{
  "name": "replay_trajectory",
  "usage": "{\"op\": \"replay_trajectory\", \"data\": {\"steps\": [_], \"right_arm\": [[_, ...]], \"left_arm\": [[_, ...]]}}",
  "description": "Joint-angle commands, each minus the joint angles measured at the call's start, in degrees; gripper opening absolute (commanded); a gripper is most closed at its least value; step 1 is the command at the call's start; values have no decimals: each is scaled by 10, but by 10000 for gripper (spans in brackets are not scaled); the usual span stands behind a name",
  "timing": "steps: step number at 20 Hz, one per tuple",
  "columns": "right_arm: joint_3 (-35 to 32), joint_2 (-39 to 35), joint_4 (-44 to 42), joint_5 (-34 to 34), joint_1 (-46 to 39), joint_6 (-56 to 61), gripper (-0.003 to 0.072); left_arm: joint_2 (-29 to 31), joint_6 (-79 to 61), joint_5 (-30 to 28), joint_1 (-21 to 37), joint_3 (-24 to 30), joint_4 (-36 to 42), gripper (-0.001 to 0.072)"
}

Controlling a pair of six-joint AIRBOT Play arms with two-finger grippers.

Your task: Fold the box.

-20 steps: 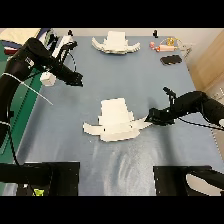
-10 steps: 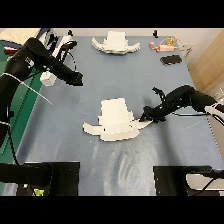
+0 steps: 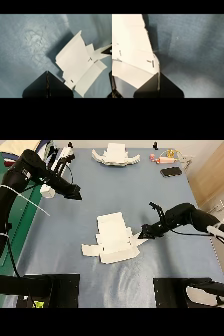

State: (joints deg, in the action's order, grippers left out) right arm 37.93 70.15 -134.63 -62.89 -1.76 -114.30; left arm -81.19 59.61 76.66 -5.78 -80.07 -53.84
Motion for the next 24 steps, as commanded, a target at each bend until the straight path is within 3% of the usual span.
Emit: {"op": "replay_trajectory", "data": {"steps": [1, 4, 5, 6, 7, 8, 9, 14, 19, 24], "right_arm": [[-92, -110, -2, 103, 18, -13, 1], [-137, -167, 1, 134, 37, -12, 1], [-141, -174, 2, 139, 44, -12, 1], [-141, -176, 2, 144, 53, -12, 1], [-141, -176, 2, 154, 64, -12, 1], [-141, -176, 0, 165, 78, -12, 1], [-141, -176, 0, 177, 94, -12, 1], [-141, -176, 2, 228, 151, -1, 1], [-141, -176, 3, 226, 154, 1, 1], [-141, -176, 3, 225, 154, 3, 1]], "left_arm": [[2, -8, 85, 46, 26, 51, 15], [5, -50, 89, 67, 111, 128, 17], [2, -55, 78, 64, 139, 127, 72], [-1, -60, 63, 56, 167, 130, 402], [-4, -61, 46, 47, 188, 130, 511], [-6, -67, 30, 35, 204, 130, 498], [-6, -77, 17, 23, 213, 130, 427], [-20, -107, -69, -42, 214, 141, 413], [-71, -110, -61, -61, 214, 158, 413], [-100, -184, -10, -72, 213, 222, 409]]}}
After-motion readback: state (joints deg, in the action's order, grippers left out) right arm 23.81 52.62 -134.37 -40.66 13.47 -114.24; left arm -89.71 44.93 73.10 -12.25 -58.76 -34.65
